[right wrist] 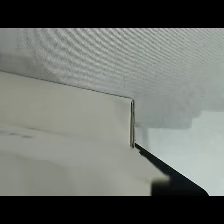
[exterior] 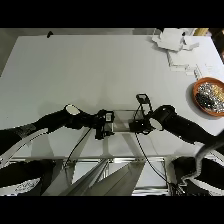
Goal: Fold the box and place the chain.
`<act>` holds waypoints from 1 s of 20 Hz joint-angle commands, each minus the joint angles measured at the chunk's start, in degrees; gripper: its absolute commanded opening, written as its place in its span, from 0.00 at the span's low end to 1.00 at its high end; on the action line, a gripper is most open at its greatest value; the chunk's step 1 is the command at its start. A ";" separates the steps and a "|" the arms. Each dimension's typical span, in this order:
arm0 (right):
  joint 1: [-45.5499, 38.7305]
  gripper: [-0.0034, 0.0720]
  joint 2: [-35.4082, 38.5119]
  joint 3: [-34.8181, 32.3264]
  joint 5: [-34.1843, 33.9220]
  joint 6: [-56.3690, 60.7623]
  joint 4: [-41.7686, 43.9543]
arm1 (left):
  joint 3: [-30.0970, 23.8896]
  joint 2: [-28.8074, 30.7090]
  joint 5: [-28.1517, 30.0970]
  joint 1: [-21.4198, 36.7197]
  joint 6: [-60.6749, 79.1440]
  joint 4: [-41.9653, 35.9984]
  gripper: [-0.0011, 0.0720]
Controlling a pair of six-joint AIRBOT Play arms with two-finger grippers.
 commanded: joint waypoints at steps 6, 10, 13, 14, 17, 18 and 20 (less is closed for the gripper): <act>0.02 0.41 12.17 0.02 7.93 -6.23 -1.25 | 0.02 0.00 -0.04 0.00 -0.11 -0.04 0.39; -2.47 0.41 24.22 0.61 10.49 -13.38 -1.38 | 0.02 0.00 -0.04 0.00 -0.11 -0.04 0.39; -13.46 0.41 30.67 2.71 13.00 -22.05 -2.19 | 0.02 0.00 -0.07 0.00 -0.11 -0.04 0.39; -18.69 0.41 31.58 2.80 13.09 -25.14 -3.39 | 0.02 0.00 -0.07 0.00 -0.11 -0.07 0.39; -36.85 0.41 30.82 2.71 12.33 -33.16 -7.69 | 0.02 0.00 -0.07 0.00 -0.11 -0.04 0.39; -42.84 0.41 29.86 2.71 11.76 -35.50 -7.69 | 0.02 0.00 -0.07 0.00 -0.11 -0.04 0.39; -52.15 0.41 27.58 2.69 9.75 -36.76 -7.72 | 0.02 0.00 -0.07 0.00 -0.11 -0.04 0.39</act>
